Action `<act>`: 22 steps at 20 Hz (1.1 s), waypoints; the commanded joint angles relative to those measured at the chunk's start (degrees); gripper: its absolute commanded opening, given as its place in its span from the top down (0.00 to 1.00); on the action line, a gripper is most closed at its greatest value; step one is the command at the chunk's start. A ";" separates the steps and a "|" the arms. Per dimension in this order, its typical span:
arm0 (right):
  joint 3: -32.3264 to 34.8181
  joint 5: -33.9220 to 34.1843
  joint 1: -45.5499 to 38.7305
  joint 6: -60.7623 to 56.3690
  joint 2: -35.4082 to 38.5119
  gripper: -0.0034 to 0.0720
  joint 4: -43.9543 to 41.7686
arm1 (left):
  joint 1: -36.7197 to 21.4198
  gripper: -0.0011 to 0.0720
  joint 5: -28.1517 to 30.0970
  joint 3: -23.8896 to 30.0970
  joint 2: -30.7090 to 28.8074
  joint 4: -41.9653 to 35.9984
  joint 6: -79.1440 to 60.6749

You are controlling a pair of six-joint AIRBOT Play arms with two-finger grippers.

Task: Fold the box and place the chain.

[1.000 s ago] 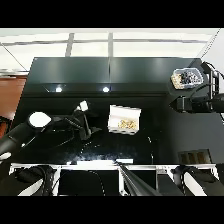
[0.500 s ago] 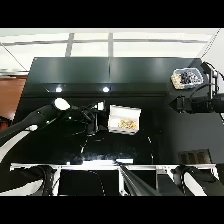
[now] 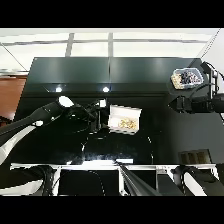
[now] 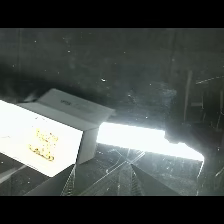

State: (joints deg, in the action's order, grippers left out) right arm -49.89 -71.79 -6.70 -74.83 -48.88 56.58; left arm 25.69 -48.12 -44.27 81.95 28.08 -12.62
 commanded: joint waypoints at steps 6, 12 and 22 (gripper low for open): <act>0.04 0.02 0.04 0.04 0.04 0.42 0.00 | 1.81 0.02 -0.13 -1.33 2.01 -0.50 -2.58; 0.04 0.90 2.05 0.44 -0.26 0.42 0.94 | 2.16 0.43 -0.26 -1.33 2.14 0.42 -2.56; -0.57 16.83 17.97 20.57 -19.96 0.05 -14.56 | 2.14 0.42 1.60 -1.33 2.14 0.37 -2.36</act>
State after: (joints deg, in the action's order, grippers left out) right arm -50.33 -57.47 7.14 -65.76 -62.96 47.48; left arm 27.81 -47.11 -45.56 84.05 28.29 -15.05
